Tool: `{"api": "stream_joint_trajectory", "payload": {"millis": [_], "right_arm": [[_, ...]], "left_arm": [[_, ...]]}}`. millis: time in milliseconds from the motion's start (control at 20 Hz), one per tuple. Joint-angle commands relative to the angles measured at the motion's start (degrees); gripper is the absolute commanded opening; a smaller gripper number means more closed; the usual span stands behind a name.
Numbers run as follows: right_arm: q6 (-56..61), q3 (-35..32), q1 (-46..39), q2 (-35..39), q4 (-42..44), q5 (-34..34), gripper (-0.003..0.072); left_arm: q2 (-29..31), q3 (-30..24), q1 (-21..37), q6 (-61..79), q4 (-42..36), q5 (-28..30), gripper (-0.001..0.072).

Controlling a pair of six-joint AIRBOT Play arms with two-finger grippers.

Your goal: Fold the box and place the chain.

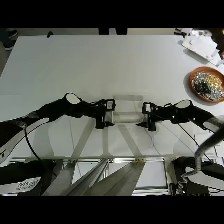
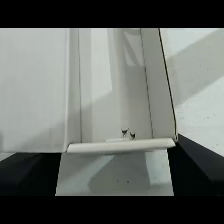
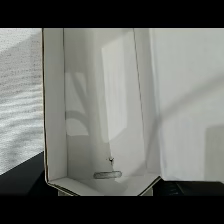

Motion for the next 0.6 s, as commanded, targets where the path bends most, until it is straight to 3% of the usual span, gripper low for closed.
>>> {"api": "stream_joint_trajectory", "payload": {"millis": [0,500,550], "right_arm": [[0.0,0.0,0.0,0.0,0.0,0.0,0.0432],[0.0,0.0,0.0,0.0,0.0,0.0,0.0432],[0.0,0.0,0.0,0.0,0.0,0.0,0.0432]], "left_arm": [[-1.2,0.2,-0.8,-0.5,-0.2,-0.4,0.0712],[-4.1,0.2,-1.0,-0.5,-4.8,-0.6,0.0688],[-4.5,0.2,-1.0,-0.9,-4.8,-0.7,0.0639]]}}
